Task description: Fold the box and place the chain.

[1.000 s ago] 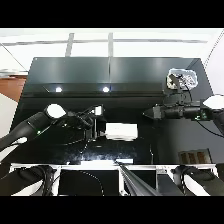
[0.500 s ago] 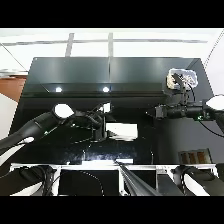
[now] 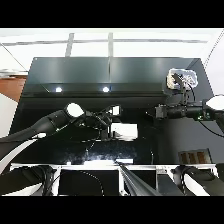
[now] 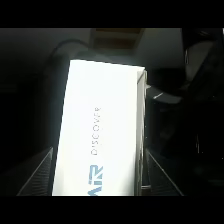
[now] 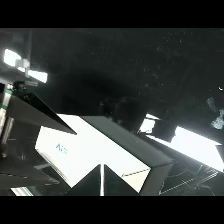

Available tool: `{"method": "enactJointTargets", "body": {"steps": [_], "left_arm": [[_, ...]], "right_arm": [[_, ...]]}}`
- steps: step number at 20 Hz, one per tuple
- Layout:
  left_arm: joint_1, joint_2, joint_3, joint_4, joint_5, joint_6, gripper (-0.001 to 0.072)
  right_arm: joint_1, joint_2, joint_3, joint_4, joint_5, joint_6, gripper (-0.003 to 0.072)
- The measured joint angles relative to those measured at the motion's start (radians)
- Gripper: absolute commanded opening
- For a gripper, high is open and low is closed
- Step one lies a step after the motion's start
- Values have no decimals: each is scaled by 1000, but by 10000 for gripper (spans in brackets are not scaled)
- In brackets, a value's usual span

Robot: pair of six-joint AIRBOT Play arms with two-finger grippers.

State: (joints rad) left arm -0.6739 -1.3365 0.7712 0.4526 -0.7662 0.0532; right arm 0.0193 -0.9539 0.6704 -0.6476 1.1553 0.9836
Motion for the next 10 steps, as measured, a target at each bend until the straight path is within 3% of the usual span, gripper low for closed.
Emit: {"method": "enactJointTargets", "body": {"steps": [10], "left_arm": [[-29, -38, 3, 10, 11, 8, 702]], "right_arm": [[0, 0, 0, -2, 0, 0, 46]]}}
